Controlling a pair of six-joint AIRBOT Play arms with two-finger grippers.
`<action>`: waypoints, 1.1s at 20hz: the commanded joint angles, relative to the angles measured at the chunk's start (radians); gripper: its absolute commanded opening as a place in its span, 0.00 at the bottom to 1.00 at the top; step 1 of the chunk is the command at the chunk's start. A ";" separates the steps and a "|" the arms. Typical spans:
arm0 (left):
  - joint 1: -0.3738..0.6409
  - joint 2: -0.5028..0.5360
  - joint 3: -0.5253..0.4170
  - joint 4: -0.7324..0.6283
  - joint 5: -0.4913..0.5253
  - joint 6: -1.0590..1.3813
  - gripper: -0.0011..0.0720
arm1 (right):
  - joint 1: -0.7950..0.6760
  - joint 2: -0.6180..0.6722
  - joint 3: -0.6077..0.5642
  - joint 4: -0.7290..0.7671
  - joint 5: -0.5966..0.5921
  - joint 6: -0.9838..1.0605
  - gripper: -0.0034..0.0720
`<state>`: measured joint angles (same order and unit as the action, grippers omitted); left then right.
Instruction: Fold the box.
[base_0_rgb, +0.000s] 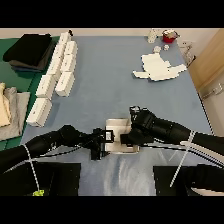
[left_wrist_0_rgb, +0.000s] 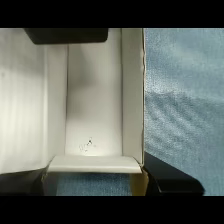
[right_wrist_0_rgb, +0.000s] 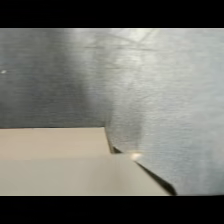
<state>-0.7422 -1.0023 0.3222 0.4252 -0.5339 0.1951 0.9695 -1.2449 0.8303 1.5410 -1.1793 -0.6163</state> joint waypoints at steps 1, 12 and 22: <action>0.000 0.000 0.000 0.002 0.001 -0.001 0.64 | -0.002 0.006 0.002 -0.001 -0.026 -0.013 0.51; 0.000 0.000 0.000 0.001 0.001 -0.001 0.64 | 0.054 0.008 -0.016 0.007 -0.032 0.022 0.63; 0.000 0.000 0.000 0.002 0.001 -0.001 0.64 | 0.053 0.062 -0.043 -0.011 -0.038 0.086 0.38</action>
<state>-0.7422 -1.0023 0.3222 0.4267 -0.5339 0.1944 1.0214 -1.1912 0.7956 1.5360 -1.2137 -0.5415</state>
